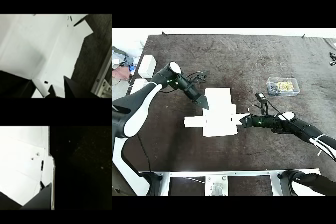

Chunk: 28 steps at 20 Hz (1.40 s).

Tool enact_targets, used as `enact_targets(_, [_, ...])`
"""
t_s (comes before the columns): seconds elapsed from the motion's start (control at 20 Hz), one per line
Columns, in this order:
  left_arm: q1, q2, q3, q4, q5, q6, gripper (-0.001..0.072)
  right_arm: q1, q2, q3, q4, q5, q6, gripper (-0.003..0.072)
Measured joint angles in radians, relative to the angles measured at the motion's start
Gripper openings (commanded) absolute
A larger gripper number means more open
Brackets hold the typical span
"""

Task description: Fold the box and place the chain.

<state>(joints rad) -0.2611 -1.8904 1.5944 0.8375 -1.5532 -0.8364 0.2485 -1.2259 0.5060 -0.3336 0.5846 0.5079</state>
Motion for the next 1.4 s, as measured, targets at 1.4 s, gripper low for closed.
enact_targets(1.4, [-0.031, 0.000, 0.000, -0.079, 0.050, 0.026, 0.0205, 0.000, 0.000, 0.000, -0.042, -0.006, 0.000, 0.0008])
